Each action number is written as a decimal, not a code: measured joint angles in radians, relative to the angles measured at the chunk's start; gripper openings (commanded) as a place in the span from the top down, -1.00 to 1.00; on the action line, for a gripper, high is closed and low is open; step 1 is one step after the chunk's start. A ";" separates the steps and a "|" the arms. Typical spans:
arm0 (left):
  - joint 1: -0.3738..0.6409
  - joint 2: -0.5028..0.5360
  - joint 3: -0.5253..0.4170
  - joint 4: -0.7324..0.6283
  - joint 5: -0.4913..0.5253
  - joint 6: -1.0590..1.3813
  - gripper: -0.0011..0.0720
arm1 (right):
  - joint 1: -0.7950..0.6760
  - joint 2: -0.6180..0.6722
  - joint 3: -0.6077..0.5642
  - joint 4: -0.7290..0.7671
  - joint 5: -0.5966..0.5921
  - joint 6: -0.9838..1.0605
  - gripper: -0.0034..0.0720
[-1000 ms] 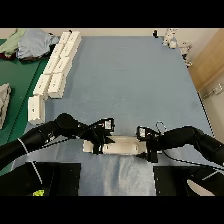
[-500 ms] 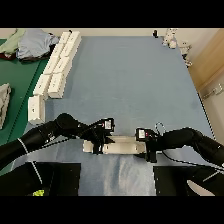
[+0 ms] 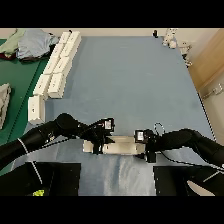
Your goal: Fold the box.
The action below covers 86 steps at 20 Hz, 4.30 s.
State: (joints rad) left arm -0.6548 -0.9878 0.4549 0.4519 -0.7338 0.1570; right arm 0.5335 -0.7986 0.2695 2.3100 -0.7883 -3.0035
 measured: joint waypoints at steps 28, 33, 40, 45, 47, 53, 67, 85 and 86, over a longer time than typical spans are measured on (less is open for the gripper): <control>0.000 -0.001 0.000 0.000 0.000 0.000 0.94 | 0.021 -0.042 0.001 -0.011 0.046 0.000 -0.50; 0.000 -0.001 0.000 -0.001 0.000 0.000 0.94 | 0.021 -0.043 0.001 -0.011 0.046 0.001 -0.50; 0.000 -0.002 -0.003 0.027 0.005 0.001 -0.30 | 0.021 -0.043 0.001 -0.011 0.046 0.001 -0.50; 0.001 0.007 0.002 0.006 0.027 -0.044 -0.32 | 0.021 -0.043 0.001 -0.011 0.046 0.002 -0.50; 0.011 0.036 0.008 0.041 0.031 -0.122 -0.32 | 0.021 -0.043 0.001 -0.011 0.046 0.002 -0.50; 0.103 0.245 0.025 0.392 -0.140 -0.681 0.94 | 0.021 -0.043 0.001 -0.011 0.046 0.001 -0.50; -0.036 0.055 0.101 0.019 -0.017 -1.268 0.94 | 0.021 -0.043 0.001 -0.011 0.046 0.001 -0.50; 0.089 -0.264 0.190 0.011 -0.017 -1.311 0.94 | 0.021 -0.043 0.001 -0.011 0.047 0.000 -0.50; 0.090 -0.238 0.200 0.008 -0.026 -1.286 0.94 | 0.021 -0.043 0.001 -0.011 0.047 0.000 -0.50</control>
State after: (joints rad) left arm -0.5644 -1.2263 0.6544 0.4599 -0.7601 -1.1290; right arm 0.5541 -0.8413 0.2703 2.2990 -0.7414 -3.0039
